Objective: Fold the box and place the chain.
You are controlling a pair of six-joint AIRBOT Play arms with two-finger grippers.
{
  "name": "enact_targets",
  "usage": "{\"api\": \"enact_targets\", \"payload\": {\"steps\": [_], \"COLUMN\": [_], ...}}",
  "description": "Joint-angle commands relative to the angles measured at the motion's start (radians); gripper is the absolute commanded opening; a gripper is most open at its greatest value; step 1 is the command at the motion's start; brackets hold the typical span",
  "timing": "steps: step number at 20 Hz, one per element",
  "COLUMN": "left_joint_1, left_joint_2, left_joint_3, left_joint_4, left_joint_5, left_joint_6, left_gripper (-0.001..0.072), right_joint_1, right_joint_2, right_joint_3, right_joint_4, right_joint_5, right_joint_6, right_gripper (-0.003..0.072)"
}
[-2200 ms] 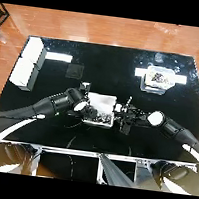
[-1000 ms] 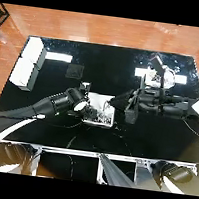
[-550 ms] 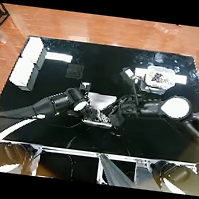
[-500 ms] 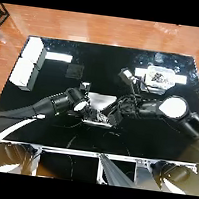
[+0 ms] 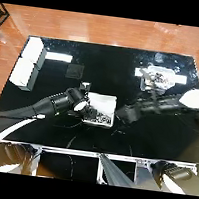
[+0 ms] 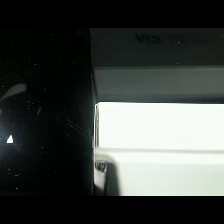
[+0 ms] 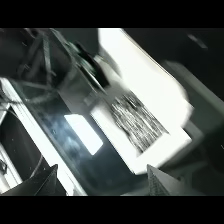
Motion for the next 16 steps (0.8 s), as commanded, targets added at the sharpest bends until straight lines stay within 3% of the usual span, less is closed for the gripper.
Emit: {"api": "enact_targets", "payload": {"steps": [1,3,4,9,10,13,14,16], "left_joint_1": [0.001,0.001,0.001,0.001,0.001,-0.001,0.002,0.032], "left_joint_2": [0.004,0.023,0.039,0.198,0.248,0.400,0.448,0.541], "left_joint_3": [0.000,0.000,0.001,0.018,0.018,0.014,0.006,-0.026], "left_joint_4": [0.000,0.000,0.000,0.002,0.000,-0.023,-0.011,0.013], "left_joint_5": [0.001,0.000,-0.002,-0.060,-0.088,-0.255,-0.331,-0.416], "left_joint_6": [-0.011,-0.016,-0.023,0.092,0.156,0.387,0.438,0.506], "left_gripper": [0.0190,0.0494,0.0522,0.0521,0.0522,0.0537,0.0649,0.0648], "right_joint_1": [-0.180,-0.226,-0.237,-0.244,-0.244,-0.242,-0.238,-0.211], "right_joint_2": [0.078,0.107,0.111,0.111,0.111,0.101,0.093,0.084], "right_joint_3": [0.001,0.001,0.001,0.001,0.001,0.001,0.001,0.002], "right_joint_4": [-0.067,-0.099,-0.103,-0.102,-0.102,-0.085,-0.083,-0.093], "right_joint_5": [0.177,0.209,0.219,0.210,0.195,0.168,0.154,0.064], "right_joint_6": [0.024,0.036,0.038,0.039,0.051,0.095,0.111,0.196], "right_gripper": [0.0625,0.0625,0.0626,0.0630,0.0720,0.0715,0.0714,0.0713]}}
